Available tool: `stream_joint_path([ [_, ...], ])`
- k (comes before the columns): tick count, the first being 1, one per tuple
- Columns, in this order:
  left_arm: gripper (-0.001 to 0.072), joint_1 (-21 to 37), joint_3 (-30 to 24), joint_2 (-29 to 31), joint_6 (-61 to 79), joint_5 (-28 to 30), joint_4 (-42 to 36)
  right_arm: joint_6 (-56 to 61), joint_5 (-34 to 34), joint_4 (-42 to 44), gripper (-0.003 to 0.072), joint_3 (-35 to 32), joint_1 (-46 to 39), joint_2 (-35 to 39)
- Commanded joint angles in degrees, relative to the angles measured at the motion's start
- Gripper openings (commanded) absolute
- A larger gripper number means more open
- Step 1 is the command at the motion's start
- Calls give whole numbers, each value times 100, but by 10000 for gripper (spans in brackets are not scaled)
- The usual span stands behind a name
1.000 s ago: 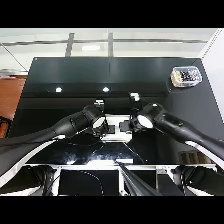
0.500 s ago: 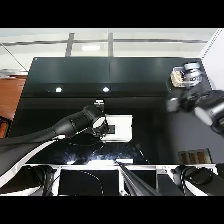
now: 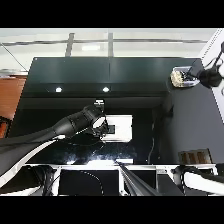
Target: Fold the box and place the chain.
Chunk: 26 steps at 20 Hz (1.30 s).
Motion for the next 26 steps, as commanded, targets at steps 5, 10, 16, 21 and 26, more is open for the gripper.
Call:
stream_joint_path([
  [5, 27, 2, -2, -2, 0, 31, 13, 1248, 1016, 1150, 599, 2811, -323, -2732],
  [10, 27, 2, -2, -2, 0, 26, 11, 1314, 872, 1130, 531, 2811, -310, -2973],
  [16, 27, 2, -2, -2, 0, 28, 11, 1316, 741, 1154, 531, 2809, -234, -3161],
  [21, 27, 2, -2, -2, 0, 31, 15, 946, 739, 1506, 51, 2863, -199, -3202],
  [26, 27, 2, -2, -2, 0, 31, 28, 391, 1342, 1410, 47, 3309, -291, -2903],
])
